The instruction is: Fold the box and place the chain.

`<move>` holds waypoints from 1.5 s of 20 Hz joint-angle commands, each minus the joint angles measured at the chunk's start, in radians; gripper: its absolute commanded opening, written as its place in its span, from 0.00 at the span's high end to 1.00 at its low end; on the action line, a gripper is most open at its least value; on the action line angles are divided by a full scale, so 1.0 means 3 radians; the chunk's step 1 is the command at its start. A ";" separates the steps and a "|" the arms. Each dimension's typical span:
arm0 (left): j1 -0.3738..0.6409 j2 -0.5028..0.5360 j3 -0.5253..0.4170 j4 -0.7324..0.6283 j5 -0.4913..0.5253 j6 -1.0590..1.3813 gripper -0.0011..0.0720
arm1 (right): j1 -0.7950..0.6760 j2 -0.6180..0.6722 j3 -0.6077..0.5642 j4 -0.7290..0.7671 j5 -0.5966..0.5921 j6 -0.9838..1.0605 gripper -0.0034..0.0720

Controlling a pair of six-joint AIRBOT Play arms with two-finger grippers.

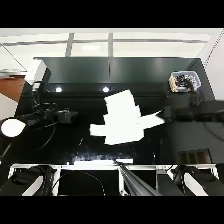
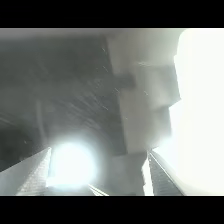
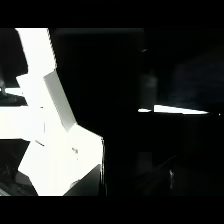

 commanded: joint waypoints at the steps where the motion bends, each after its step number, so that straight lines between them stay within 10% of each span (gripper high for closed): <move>1: -0.0055 -0.0455 -0.0003 -0.0518 -0.0097 0.0027 0.03 | 0.0748 0.0360 -0.0459 0.0058 0.0736 0.0404 0.92; 7: 0.0370 -0.1634 0.0004 -0.2612 -0.0860 0.2366 0.03 | 0.1213 0.0360 -0.0490 0.0009 0.0903 0.0643 0.92; 14: 0.0370 -0.2518 0.0266 -0.2636 -0.1428 0.2997 0.03 | 0.1213 0.0360 -0.0490 0.0010 0.0903 0.0702 0.92; 19: 0.0367 -0.3043 0.0613 -0.2623 -0.2579 0.3731 0.03 | 0.1213 0.0360 -0.0490 0.0009 0.0896 0.0743 0.92; 30: 0.0010 -0.3171 0.1373 -0.1605 -0.2393 0.3773 0.38 | 0.1213 0.0360 -0.0490 -0.0319 0.0838 0.0938 0.92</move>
